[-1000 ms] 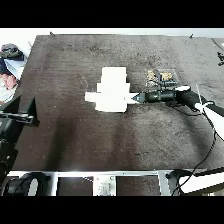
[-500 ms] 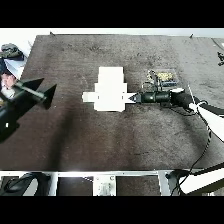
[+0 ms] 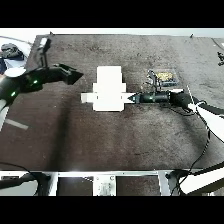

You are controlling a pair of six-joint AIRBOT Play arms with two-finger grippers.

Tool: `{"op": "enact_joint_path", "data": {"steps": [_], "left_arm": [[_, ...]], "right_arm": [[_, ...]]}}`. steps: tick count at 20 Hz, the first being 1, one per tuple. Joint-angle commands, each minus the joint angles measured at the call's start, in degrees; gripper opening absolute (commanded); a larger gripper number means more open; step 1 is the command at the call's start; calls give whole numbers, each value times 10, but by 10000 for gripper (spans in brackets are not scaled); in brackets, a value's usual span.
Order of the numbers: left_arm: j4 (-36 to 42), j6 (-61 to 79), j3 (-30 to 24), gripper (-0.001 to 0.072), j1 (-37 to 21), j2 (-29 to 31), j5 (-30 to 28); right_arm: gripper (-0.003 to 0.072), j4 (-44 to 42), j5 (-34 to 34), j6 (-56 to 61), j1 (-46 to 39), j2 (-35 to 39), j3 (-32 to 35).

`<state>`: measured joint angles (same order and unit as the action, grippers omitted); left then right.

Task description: Fold the box and place the chain.

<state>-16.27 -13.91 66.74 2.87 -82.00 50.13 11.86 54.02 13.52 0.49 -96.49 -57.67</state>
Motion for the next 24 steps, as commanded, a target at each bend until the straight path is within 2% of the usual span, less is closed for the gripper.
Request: {"op": "enact_joint_path", "data": {"steps": [1,3,6,9,16,21,24], "left_arm": [[-56,-101,151,565,17,-136,54],[-102,-155,233,564,17,-197,116],[-115,-196,339,565,17,-284,209],[-165,-228,405,565,26,-342,219],[-163,-202,418,565,56,-372,242],[-162,-214,419,563,79,-390,235],[-153,-215,419,563,80,-405,256]], "right_arm": [[10,10,2,-5,0,0,-1],[10,11,2,-15,0,0,-1],[10,23,2,-16,0,0,0],[11,23,2,-20,0,0,-1],[10,23,2,-23,0,0,-1],[11,23,2,-24,0,0,-1],[11,23,2,-24,0,0,-1]]}}
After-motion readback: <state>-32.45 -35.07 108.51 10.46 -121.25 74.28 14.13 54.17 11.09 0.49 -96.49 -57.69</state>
